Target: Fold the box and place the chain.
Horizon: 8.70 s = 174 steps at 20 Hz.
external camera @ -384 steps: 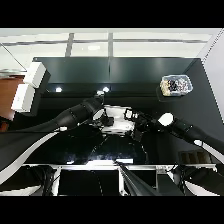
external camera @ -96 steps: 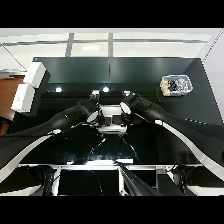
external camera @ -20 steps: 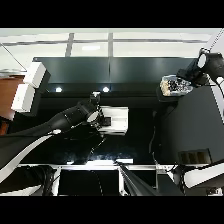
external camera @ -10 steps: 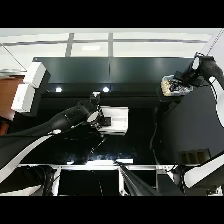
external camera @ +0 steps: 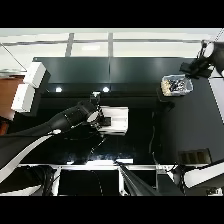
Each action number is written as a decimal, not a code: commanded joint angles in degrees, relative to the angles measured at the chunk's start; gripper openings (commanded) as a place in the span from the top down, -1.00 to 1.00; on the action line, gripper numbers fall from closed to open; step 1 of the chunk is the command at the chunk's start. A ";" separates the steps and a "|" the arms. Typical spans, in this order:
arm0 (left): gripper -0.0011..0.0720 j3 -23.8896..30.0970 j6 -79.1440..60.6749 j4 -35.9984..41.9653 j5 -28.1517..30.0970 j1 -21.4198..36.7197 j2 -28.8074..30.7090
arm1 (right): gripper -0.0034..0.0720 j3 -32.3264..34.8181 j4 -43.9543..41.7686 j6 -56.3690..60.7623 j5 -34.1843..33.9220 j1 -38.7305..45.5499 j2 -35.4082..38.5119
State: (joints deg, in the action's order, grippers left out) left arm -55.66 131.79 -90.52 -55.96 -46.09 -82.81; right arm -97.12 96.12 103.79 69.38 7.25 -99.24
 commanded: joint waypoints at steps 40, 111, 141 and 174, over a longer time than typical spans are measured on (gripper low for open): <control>0.89 -0.04 0.00 1.49 -0.15 0.04 0.02 | 0.84 3.28 -36.83 -18.75 16.87 -36.54 37.03; 0.89 -0.04 0.00 1.49 0.02 0.87 0.02 | 0.84 36.68 -11.87 0.22 -17.46 -14.86 37.29; 0.89 -0.04 0.00 1.27 -0.02 0.63 0.02 | 0.84 39.32 -38.42 -12.79 -11.43 -40.13 37.18; 0.89 -0.04 -0.02 1.27 -0.04 0.66 0.02 | -0.96 47.65 -11.04 -2.62 -13.03 -19.54 39.78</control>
State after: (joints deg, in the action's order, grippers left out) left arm -55.66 131.79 -89.25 -56.03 -45.43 -82.81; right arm -51.09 70.59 95.72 60.71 -18.11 -59.20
